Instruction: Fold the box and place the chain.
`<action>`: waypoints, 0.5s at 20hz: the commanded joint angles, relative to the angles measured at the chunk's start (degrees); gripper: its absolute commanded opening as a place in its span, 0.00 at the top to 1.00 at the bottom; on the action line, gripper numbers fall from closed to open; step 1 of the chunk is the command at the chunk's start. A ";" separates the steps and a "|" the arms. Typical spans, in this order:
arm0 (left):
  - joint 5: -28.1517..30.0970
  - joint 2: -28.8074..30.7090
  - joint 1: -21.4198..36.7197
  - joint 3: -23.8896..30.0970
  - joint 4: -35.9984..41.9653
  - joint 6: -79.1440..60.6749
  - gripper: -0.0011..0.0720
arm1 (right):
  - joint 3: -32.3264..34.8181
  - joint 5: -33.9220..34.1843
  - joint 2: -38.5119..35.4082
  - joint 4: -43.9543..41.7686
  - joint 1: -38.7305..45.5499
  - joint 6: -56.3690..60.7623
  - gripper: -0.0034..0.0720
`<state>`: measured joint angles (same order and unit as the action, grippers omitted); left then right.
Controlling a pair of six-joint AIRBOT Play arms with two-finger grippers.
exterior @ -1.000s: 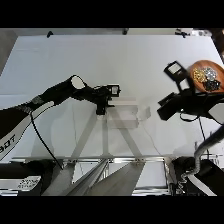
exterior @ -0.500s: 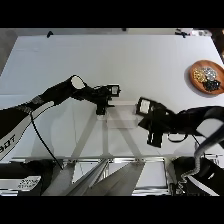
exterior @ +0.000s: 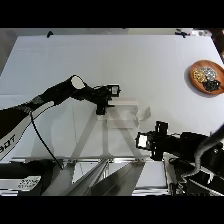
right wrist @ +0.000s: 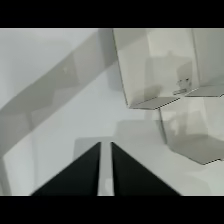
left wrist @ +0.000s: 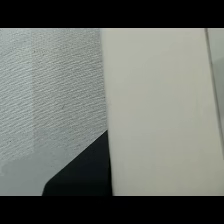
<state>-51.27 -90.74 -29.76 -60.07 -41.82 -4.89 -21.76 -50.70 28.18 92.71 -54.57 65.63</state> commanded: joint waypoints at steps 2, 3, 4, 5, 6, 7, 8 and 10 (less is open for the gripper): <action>0.02 0.04 0.02 -0.07 0.00 -0.02 0.96 | 1.81 9.51 4.04 5.16 -0.68 -2.23 0.36; 0.00 0.04 0.02 -0.07 0.00 -0.02 0.96 | 2.23 12.52 5.68 3.80 0.09 -6.75 0.26; 0.00 0.04 0.02 -0.07 0.00 -0.02 0.96 | 2.62 15.89 7.52 1.09 1.22 -11.23 0.23; 0.00 0.04 0.02 -0.07 0.00 -0.02 0.96 | 2.73 18.25 9.01 -2.05 2.54 -15.34 0.22; 0.00 0.04 0.02 -0.07 0.00 -0.02 0.96 | 2.73 19.85 10.16 -6.51 4.15 -19.08 0.22; 0.00 0.04 0.02 -0.07 0.00 -0.02 0.96 | 2.73 20.50 10.86 -12.15 6.16 -23.41 0.22; 0.00 0.04 0.02 -0.07 0.00 -0.02 0.96 | 2.73 20.44 11.19 -18.14 8.33 -28.39 0.22; 0.00 0.04 0.02 -0.07 0.00 -0.02 0.96 | 2.73 20.39 11.23 -28.98 12.92 -39.26 0.22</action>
<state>-51.27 -90.74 -29.76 -60.07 -41.82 -4.91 -19.18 -33.04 38.11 79.22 -46.76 42.13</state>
